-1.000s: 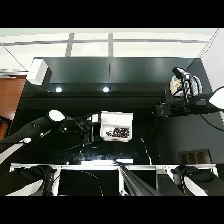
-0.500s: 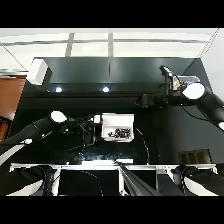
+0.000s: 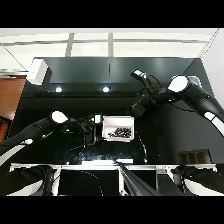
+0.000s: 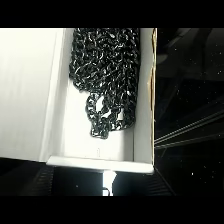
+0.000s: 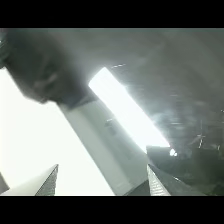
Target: Fold the box and place the chain.
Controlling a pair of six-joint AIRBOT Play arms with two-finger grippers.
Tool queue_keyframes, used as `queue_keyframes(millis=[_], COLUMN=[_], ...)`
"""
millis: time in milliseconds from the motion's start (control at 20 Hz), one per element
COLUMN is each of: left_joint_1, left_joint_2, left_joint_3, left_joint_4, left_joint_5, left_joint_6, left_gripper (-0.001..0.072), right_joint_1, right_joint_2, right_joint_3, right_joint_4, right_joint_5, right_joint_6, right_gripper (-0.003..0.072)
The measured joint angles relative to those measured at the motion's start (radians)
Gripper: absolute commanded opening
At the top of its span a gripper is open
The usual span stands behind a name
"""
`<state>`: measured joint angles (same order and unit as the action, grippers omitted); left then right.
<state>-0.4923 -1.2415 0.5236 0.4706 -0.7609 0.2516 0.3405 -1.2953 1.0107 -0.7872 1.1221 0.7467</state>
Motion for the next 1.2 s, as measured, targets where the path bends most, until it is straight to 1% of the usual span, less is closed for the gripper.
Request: queue_keyframes(millis=[100, 150, 550, 800, 950, 1050, 1200], left_joint_1=[0.0, 0.0, 0.0, 0.0, 0.0, 0.0, 0.0], left_joint_2=[0.0, 0.0, 0.0, 0.0, 0.0, 0.0, 0.0], left_joint_3=[0.0, 0.0, 0.0, 0.0, 0.0, 0.0, 0.0], left_joint_4=[0.0, 0.0, 0.001, 0.001, 0.001, 0.001, 0.001], left_joint_5=[0.001, 0.001, 0.002, 0.002, 0.002, 0.002, 0.002], left_joint_6=[0.0, 0.0, 0.0, 0.0, 0.0, 0.0, 0.0], left_gripper=[0.0463, 0.0463, 0.0463, 0.0463, 0.0463, 0.0464, 0.0463], right_joint_1=[0.017, 0.029, 0.144, 0.165, 0.171, 0.181, 0.217], right_joint_2=[0.009, 0.011, 0.018, 0.042, 0.056, 0.06, 0.063], right_joint_3=[0.008, 0.006, -0.039, -0.042, -0.053, -0.078, -0.105], right_joint_4=[-0.03, -0.047, -0.101, -0.106, -0.108, -0.112, -0.141], right_joint_5=[0.073, 0.085, 0.066, 0.106, 0.126, 0.097, -0.023], right_joint_6=[-0.06, -0.079, -0.227, -0.248, -0.222, -0.212, -0.201], right_gripper=[0.0641, 0.0641, 0.064, 0.0635, 0.0634, 0.0634, 0.0634])
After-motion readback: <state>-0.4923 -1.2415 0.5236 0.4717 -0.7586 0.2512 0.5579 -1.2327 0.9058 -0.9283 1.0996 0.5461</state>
